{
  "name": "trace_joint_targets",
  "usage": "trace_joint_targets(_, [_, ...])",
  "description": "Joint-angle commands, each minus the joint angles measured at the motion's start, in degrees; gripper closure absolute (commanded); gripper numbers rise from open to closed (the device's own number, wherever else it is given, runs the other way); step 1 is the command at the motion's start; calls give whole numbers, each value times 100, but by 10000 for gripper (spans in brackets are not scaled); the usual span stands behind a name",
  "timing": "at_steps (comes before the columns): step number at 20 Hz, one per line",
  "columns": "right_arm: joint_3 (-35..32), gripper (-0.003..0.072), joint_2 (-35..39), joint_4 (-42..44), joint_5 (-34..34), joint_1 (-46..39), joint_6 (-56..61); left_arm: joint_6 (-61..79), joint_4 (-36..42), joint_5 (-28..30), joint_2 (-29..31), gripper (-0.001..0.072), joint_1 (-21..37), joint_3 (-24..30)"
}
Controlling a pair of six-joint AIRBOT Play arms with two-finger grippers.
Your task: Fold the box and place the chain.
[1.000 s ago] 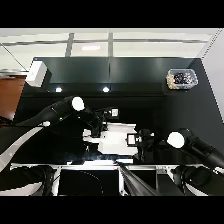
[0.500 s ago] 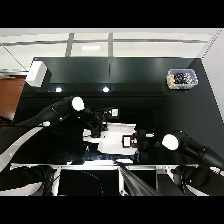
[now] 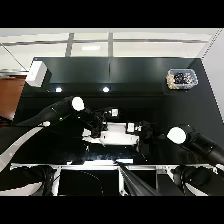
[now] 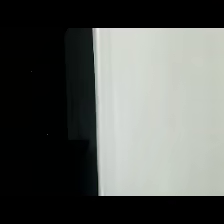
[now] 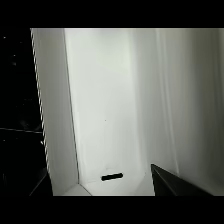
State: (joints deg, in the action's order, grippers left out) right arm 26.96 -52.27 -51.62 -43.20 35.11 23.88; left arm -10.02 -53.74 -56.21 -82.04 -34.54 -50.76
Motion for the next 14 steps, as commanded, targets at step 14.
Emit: trace_joint_targets(14, [81, -23, 308, 66, 96, -511, 131, 17, -2, -107, 0, 679, 0, 4])
